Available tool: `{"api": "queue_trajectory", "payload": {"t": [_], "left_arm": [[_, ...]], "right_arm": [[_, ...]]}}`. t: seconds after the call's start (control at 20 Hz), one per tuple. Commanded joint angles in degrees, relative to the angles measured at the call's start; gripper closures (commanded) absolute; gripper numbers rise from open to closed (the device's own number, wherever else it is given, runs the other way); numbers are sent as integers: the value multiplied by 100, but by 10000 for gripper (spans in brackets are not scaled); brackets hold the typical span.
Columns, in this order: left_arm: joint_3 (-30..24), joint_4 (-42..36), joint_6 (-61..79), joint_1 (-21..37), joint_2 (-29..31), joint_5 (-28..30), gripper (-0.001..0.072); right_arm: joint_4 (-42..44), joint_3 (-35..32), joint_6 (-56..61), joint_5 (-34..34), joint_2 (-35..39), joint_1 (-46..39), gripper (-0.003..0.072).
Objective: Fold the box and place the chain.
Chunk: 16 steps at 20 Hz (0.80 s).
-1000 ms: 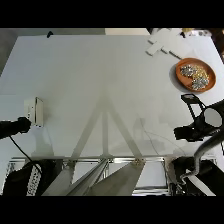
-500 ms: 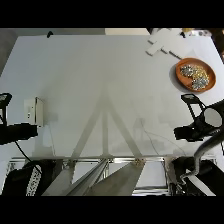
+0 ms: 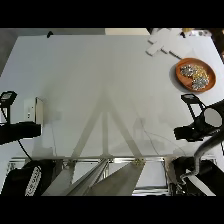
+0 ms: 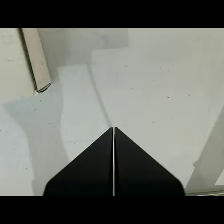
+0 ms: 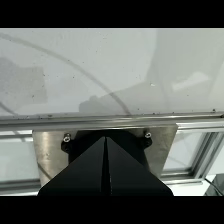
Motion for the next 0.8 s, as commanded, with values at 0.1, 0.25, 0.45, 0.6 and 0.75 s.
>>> {"api": "queue_trajectory", "payload": {"t": [0.1,0.25,0.45,0.6,0.75], "left_arm": [[0,-24,4,-92,4,17,704],[0,-24,4,-94,4,17,702],[0,-26,4,-92,4,17,701],[0,-26,4,-92,4,15,699],[0,-26,4,-92,4,17,666]], "right_arm": [[2,4,0,0,-4,2,675],[2,4,0,0,-4,2,675],[2,4,0,0,-4,2,675],[2,4,0,0,-4,2,675],[2,4,0,0,-4,2,675]]}}
